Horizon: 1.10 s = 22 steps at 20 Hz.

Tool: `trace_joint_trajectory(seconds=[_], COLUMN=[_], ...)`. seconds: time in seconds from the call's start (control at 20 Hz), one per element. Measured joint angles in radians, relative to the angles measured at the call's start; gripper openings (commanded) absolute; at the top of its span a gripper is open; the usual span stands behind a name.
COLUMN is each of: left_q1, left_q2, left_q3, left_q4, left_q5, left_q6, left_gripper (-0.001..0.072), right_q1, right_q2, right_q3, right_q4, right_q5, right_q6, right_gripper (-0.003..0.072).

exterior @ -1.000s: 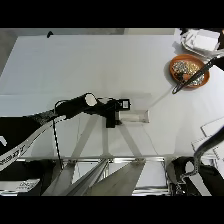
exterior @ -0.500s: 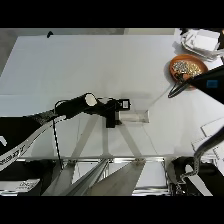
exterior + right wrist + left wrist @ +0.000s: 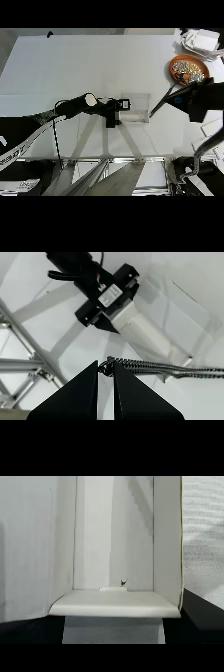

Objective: Fold the box and place the chain.

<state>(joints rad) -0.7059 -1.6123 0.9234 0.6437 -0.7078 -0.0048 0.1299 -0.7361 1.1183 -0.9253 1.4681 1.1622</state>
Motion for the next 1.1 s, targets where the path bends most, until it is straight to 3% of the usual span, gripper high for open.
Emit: trace_joint_trajectory(seconds=[0.45, 0.8, 1.1], left_q1=[0.000, 0.000, 0.000], left_q2=[0.000, 0.000, 0.000], left_q3=[0.000, 0.000, 0.000], left_q4=[0.000, 0.000, 0.000], left_q5=[0.000, 0.000, 0.000], left_q6=[0.000, 0.000, 0.000], left_gripper=[0.0210, 0.0210, 0.0210], right_q1=[0.016, 0.187, 0.240], right_q2=[-0.083, -0.312, -0.420], right_q3=[-0.295, -0.342, -0.348], right_q4=[0.069, 0.083, -0.006], right_q5=[-0.229, -0.457, -0.544], right_q6=[-0.111, -0.137, -0.041], right_gripper=[0.0014, 0.0015, 0.0016])
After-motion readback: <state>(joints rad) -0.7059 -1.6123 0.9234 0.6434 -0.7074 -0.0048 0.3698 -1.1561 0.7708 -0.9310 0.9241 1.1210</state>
